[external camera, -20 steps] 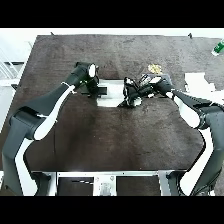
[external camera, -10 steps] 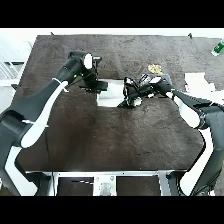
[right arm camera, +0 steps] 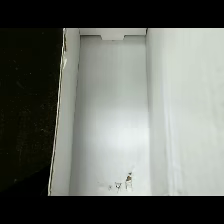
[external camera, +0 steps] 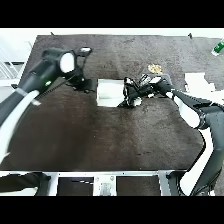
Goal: Fold the box and place the chain.
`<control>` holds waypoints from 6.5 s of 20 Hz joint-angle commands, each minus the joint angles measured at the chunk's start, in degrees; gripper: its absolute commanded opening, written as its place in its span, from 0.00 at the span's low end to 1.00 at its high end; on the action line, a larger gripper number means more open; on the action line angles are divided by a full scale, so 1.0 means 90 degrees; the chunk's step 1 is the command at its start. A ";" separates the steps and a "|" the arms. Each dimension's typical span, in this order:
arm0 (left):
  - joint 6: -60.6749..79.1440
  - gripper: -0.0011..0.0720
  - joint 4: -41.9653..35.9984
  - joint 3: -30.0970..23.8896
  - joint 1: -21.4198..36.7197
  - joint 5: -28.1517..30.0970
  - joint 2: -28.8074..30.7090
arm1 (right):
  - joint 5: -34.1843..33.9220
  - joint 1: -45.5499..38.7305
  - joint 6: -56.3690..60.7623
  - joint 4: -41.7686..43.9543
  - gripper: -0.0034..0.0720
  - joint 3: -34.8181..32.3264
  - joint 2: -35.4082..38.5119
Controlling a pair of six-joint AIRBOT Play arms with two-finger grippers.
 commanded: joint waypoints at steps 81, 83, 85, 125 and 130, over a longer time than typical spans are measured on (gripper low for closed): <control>1.2998 1.00 -0.5850 0.0848 0.2059 -0.0925 -0.3942 | -0.0002 0.0002 0.0002 0.0002 0.68 -0.0002 -0.0002; 1.3000 1.00 -0.5999 0.0848 0.2059 -0.0840 -0.3942 | -0.0002 0.0002 0.0002 0.0002 0.68 -0.0002 -0.0002; 1.3000 1.00 -0.6054 0.0848 0.1999 -0.0758 -0.3942 | -0.0002 0.0002 0.0002 0.0002 0.68 -0.0002 -0.0002; 1.3520 0.94 -0.6535 0.0852 0.1783 -0.0527 -0.4371 | -0.0002 0.0002 0.0002 0.0002 0.68 -0.0002 -0.0002; 1.3614 1.00 -0.6581 0.0867 0.1785 -0.0585 -0.4330 | -0.0002 0.0002 0.0002 0.0002 0.68 -0.0002 -0.0002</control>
